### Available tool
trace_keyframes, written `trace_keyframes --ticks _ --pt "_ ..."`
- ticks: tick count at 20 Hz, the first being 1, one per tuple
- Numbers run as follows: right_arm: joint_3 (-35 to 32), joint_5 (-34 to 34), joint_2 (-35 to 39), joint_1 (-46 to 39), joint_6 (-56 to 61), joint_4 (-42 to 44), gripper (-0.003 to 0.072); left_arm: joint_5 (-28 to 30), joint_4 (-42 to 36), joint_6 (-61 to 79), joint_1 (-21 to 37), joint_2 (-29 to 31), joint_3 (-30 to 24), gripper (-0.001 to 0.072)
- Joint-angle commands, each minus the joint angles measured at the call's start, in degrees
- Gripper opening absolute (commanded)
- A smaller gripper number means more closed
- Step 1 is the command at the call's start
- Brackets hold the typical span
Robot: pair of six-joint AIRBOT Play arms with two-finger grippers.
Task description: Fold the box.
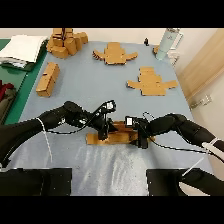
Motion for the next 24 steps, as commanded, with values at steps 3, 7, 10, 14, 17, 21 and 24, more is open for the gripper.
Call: trace_keyframes --ticks 3,7,10,14,17,21,24 --pt "0.0 1.0 -1.5 0.0 0.1 -0.2 0.0708 0.1 0.0 0.1 0.9 0.0 0.0 0.0012" --pt "0.0 2.2 -2.6 0.0 0.1 0.1 0.0708 0.1 0.0 0.1 0.9 0.0 0.0 0.0012" --pt "0.1 2.2 -2.6 0.1 0.0 0.5 0.0708 0.1 0.0 0.1 0.9 -0.5 -0.1 0.0012" --pt "0.1 2.1 -2.6 0.1 0.1 0.7 0.0707 -0.2 0.0 0.1 0.9 -1.9 0.0 0.0012" --pt "0.1 1.6 -1.4 0.1 0.1 1.0 0.0708 -0.2 0.0 0.1 0.9 -1.9 0.0 0.0012" --pt "0.1 1.6 -0.4 0.1 0.1 1.2 0.0709 -0.2 0.0 0.1 0.9 -1.9 0.1 0.0012" --pt "0.1 1.9 -0.9 0.1 0.1 1.2 0.0697 -0.1 0.0 0.1 0.9 -1.9 0.1 0.0012"
